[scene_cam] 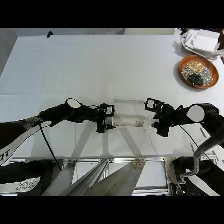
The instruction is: Fold the box and place the chain.
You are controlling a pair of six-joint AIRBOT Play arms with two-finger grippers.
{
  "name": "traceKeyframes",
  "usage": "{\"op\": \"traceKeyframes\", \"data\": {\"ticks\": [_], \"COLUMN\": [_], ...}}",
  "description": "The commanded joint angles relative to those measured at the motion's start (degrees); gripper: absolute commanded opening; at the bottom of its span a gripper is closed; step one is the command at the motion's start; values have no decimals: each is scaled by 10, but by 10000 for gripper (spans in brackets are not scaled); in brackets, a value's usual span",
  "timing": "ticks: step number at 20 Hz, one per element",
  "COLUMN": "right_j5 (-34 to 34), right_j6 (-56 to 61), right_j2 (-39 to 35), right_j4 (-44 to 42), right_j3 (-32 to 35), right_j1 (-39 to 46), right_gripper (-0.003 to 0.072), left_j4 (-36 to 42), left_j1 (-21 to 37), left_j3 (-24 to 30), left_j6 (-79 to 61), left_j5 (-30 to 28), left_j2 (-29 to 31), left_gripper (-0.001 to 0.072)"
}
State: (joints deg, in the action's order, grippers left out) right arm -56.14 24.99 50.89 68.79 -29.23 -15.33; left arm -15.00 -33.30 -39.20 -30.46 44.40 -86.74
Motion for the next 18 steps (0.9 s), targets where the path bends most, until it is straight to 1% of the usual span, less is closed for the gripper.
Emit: {"op": "traceKeyframes", "data": {"ticks": [1,2,3,4,6,9,11,13,14,18], "right_j5": [54,72,83,97,122,121,125,129,127,114], "right_j6": [-146,-150,-150,-150,-151,-153,-188,-200,-199,-199], "right_j2": [11,17,25,32,52,72,73,73,73,73], "right_j4": [-38,-45,-50,-59,-84,-103,-124,-139,-140,-146], "right_j3": [28,34,34,34,34,34,34,34,34,34], "right_j1": [7,6,6,6,6,-18,-27,-30,-32,-33], "right_gripper": [315,304,245,224,224,221,215,212,163,155], "left_j4": [0,0,0,0,0,0,0,0,0,0], "left_j1": [0,0,0,0,0,0,0,0,0,0], "left_j3": [0,0,0,0,0,0,0,0,0,0], "left_j6": [0,0,0,0,0,0,0,0,0,0], "left_j5": [0,0,0,0,0,0,0,0,0,0], "left_j2": [0,0,0,0,0,0,0,0,0,0], "left_gripper": [251,251,251,251,251,251,251,251,251,251]}}
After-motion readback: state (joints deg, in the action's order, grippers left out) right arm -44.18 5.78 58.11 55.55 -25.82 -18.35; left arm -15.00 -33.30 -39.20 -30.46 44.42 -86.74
